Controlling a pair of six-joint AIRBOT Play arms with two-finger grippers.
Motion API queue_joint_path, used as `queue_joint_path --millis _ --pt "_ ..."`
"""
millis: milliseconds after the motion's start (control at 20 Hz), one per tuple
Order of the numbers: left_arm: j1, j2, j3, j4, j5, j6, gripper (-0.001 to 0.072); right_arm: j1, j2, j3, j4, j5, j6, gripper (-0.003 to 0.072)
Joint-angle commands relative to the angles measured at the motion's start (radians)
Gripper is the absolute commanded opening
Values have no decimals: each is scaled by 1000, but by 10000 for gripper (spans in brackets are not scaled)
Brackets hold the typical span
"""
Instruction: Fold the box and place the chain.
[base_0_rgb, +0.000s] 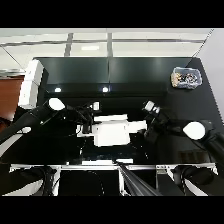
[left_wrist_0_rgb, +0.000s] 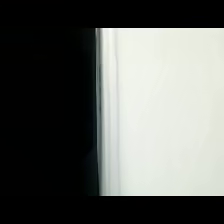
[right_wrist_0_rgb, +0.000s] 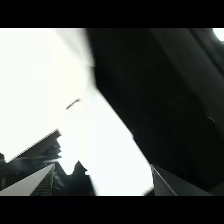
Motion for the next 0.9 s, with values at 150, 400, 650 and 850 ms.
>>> queue_joint_path --millis 150,400,650,850 --pt "-16 -19 -2 29 2 13 30 123 -89 -24 5 13 -192 689" --pt "-16 -18 -1 33 7 13 31 123 -187 -24 199 58 -529 689" --pt "-16 -18 -1 32 5 13 31 188 -283 -24 316 -75 -601 689" --pt "-16 -18 -2 33 6 13 31 184 -257 22 338 -147 -601 689"
